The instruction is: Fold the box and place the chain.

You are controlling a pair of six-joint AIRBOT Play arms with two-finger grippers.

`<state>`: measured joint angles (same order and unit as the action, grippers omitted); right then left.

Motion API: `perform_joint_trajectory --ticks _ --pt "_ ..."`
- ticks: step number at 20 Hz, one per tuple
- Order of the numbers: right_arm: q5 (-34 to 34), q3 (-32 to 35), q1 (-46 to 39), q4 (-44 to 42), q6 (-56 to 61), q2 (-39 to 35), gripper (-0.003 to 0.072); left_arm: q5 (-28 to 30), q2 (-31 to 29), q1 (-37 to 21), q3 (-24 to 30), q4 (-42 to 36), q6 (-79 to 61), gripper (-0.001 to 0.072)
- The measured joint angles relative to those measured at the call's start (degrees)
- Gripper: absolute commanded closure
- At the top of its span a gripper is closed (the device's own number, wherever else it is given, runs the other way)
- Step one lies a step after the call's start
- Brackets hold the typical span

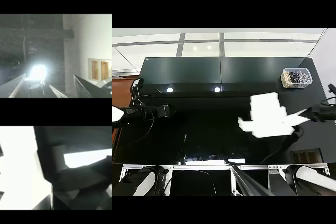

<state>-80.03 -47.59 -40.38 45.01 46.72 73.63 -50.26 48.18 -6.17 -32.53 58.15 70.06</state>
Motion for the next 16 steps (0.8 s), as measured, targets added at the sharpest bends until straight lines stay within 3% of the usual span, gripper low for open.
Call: perform_joint_trajectory --ticks 4,7,12,16 --pt "8.59 15.19 10.71 -14.51 -6.16 -12.83 0.0669 -0.76 0.96 0.83 0.33 -2.93 -1.18 0.0006" --pt "16.28 22.77 21.44 -20.09 -8.68 -17.84 0.0669 -1.97 6.01 2.73 -1.25 -8.46 -5.11 0.0006" --pt "28.30 27.08 37.18 -25.53 -10.08 -20.31 0.0669 -12.31 22.51 5.33 -6.71 -26.88 -16.37 0.0005" --pt "32.61 27.82 43.25 -28.13 -10.38 -20.79 0.0669 -17.29 32.76 9.68 -9.86 -32.72 -20.26 0.0005"
